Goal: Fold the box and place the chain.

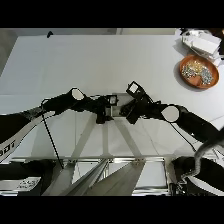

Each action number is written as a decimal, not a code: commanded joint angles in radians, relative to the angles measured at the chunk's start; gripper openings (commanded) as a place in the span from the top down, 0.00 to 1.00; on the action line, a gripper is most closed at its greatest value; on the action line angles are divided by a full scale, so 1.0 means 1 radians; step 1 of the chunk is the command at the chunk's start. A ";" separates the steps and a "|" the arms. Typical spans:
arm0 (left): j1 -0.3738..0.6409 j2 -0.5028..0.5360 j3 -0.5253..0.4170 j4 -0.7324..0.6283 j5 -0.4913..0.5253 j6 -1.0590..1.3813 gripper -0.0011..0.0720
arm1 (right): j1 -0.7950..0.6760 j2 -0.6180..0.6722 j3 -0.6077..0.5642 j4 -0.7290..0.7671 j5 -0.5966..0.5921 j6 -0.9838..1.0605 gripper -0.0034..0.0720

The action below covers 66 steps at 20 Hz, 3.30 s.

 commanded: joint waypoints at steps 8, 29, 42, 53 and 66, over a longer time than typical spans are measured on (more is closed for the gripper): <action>0.000 0.000 0.000 0.000 0.000 0.000 0.56 | -0.092 0.121 0.001 -0.059 0.104 0.047 0.67; 0.000 0.000 0.000 0.000 0.000 0.000 0.56 | -0.377 0.007 -0.205 0.214 0.172 -0.899 0.54; 0.000 0.000 0.000 0.000 0.000 0.000 0.56 | -0.377 -0.011 -0.205 0.373 0.147 -1.003 0.85; 0.000 0.000 0.000 0.000 0.000 0.000 0.56 | -0.377 0.238 -0.205 0.221 0.037 -0.785 0.93; 0.000 0.000 0.000 0.000 0.000 0.000 0.56 | -0.115 0.304 -0.174 0.410 0.032 -0.732 0.94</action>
